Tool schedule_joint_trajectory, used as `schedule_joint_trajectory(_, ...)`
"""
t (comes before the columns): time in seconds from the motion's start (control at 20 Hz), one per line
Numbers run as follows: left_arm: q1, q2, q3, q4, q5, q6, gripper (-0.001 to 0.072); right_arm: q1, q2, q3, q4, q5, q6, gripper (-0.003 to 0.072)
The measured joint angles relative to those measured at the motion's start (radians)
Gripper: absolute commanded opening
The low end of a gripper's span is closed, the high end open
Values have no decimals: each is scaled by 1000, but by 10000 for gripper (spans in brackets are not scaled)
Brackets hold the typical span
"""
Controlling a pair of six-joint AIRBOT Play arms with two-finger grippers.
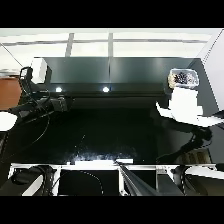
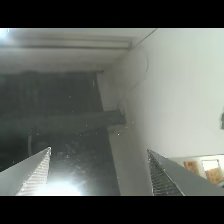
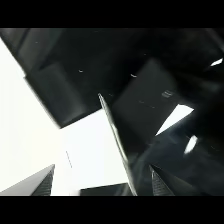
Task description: Fold the box and place the chain.
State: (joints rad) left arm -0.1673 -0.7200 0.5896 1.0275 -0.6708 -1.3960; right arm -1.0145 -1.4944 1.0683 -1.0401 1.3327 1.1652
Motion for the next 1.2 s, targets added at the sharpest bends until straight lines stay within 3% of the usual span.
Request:
schedule_joint_trajectory(0.05,0,-8,0,0,-2,0,705,-2,-36,10,22,19,-23,594)
schedule_joint_trajectory(0.1,0,-18,0,0,-1,0,705,-2,-63,16,34,31,-43,532)
schedule_joint_trajectory(0.2,0,-37,0,-1,5,-1,705,-3,-101,25,57,50,-83,529)
schedule_joint_trajectory(0.3,0,-54,0,-8,8,-3,705,-3,-122,30,83,59,-126,250)
schedule_joint_trajectory(0.35,0,-60,0,-11,11,-3,704,-3,-128,31,101,65,-148,149)
schedule_joint_trajectory(0.45,0,-69,0,-14,14,-3,705,-3,-135,33,140,90,-199,116)
schedule_joint_trajectory(0.5,0,-71,0,-16,15,-3,704,-3,-137,33,162,110,-225,49)
schedule_joint_trajectory(0.85,0,-77,0,-23,14,0,704,33,-83,31,267,286,-315,48)
schedule_joint_trajectory(1.2,-7,-77,0,-63,-37,0,704,217,135,-98,304,245,-320,47)
